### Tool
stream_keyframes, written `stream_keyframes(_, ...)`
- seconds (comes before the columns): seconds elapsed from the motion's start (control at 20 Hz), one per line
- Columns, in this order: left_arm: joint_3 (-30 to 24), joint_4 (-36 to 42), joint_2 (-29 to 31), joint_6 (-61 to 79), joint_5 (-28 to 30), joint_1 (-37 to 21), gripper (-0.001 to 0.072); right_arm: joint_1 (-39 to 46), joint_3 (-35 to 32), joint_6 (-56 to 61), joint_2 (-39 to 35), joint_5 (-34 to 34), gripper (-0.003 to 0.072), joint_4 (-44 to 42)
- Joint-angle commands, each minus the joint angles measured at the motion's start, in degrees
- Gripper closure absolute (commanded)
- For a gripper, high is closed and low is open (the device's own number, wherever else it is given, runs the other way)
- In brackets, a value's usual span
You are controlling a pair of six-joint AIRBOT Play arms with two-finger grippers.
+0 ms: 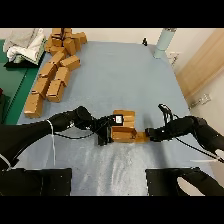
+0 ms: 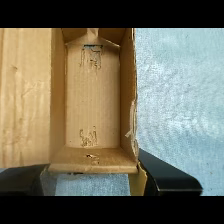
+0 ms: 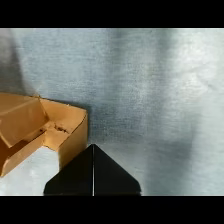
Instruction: Fold the box.
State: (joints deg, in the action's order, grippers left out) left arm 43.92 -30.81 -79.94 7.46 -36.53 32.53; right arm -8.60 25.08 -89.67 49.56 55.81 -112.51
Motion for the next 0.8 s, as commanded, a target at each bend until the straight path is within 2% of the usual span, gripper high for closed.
stream_keyframes(0.0,0.1,0.0,0.0,0.0,0.0,0.0,0.0196,-0.1,0.0,-3.6,2.8,-1.1,0.0684,-3.6)
stream_keyframes(0.15,0.1,0.0,0.0,0.0,0.0,0.0,0.0196,-0.1,1.1,-6.8,2.7,0.7,0.0683,-9.5)
stream_keyframes(0.3,0.1,0.0,0.0,0.0,0.0,0.0,0.0196,-0.1,3.8,-7.0,2.7,3.6,0.0683,-11.8)
stream_keyframes(0.35,0.1,0.0,0.0,0.0,0.0,0.0,0.0196,-0.1,5.1,-7.0,2.7,4.3,0.0629,-11.8)
stream_keyframes(0.4,0.1,0.0,0.0,0.0,0.0,0.0,0.0196,-0.1,6.2,-7.0,2.7,4.7,0.0516,-11.8)
stream_keyframes(0.55,0.1,0.0,0.0,0.0,0.0,0.0,0.0196,-0.1,7.9,-7.0,2.8,4.7,0.0497,-12.0)
stream_keyframes(0.6,0.0,0.0,0.0,0.0,0.0,0.0,0.0196,-0.1,7.9,-7.0,2.9,4.8,0.0460,-12.1)
stream_keyframes(0.7,0.1,0.0,0.0,0.0,0.0,0.0,0.0196,-0.1,7.8,-6.9,3.0,4.7,0.0306,-12.2)
stream_keyframes(0.75,0.0,0.0,0.0,0.0,0.0,0.0,0.0197,-0.1,7.8,-6.8,3.0,4.7,0.0298,-12.5)
